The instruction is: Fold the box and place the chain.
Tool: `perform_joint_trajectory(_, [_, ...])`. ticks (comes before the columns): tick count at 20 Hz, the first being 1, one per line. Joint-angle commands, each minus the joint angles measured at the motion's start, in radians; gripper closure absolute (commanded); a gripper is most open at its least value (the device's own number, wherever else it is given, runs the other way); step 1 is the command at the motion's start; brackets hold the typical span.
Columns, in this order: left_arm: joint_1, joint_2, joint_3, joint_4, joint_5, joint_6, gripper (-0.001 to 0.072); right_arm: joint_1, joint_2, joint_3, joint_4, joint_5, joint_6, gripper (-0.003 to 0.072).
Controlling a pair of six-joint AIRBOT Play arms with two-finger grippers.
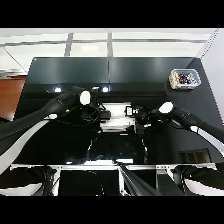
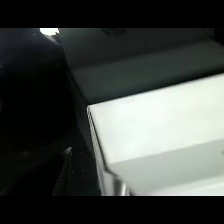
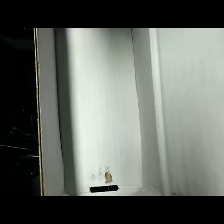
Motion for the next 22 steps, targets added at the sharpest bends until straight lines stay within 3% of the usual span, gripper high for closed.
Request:
perform_joint_trajectory(1, [-0.072,-0.011,0.047,0.155,-0.024,-0.227,0.032,-0.001,-0.001,0.0,0.0,-0.001,0.0,0.0675])
perform_joint_trajectory(4, [-0.103,-0.045,0.084,0.185,-0.057,-0.264,0.0358,0.0,-0.001,0.0,0.0,-0.001,0.0,0.0675])
perform_joint_trajectory(11, [-0.098,-0.068,0.105,0.208,-0.112,-0.249,0.0365,0.0,-0.001,0.0,0.0,0.0,0.0,0.0675])
perform_joint_trajectory(13, [-0.095,-0.068,0.105,0.203,-0.105,-0.249,0.0494,0.0,-0.001,0.0,0.0,0.0,0.0,0.0675])
perform_joint_trajectory(16, [-0.095,-0.071,0.105,0.169,-0.084,-0.249,0.0494,0.0,-0.001,0.0,0.0,0.0,0.0,0.0675])
perform_joint_trajectory(17, [-0.096,-0.073,0.105,0.166,-0.084,-0.249,0.0561,0.0,-0.001,0.0,0.0,0.0,0.0,0.0675])
perform_joint_trajectory(18, [-0.096,-0.074,0.105,0.167,-0.088,-0.249,0.0684,0.0,-0.001,0.0,0.0,0.0,0.0,0.0675])
perform_joint_trajectory(21, [-0.097,-0.074,0.105,0.163,-0.092,-0.249,0.066,0.0,-0.001,0.0,0.0,0.0,0.0,0.0675])
perform_joint_trajectory(22, [-0.096,-0.074,0.105,0.159,-0.092,-0.249,0.0433,-0.001,-0.001,0.0,0.0,0.0,0.0,0.0675])
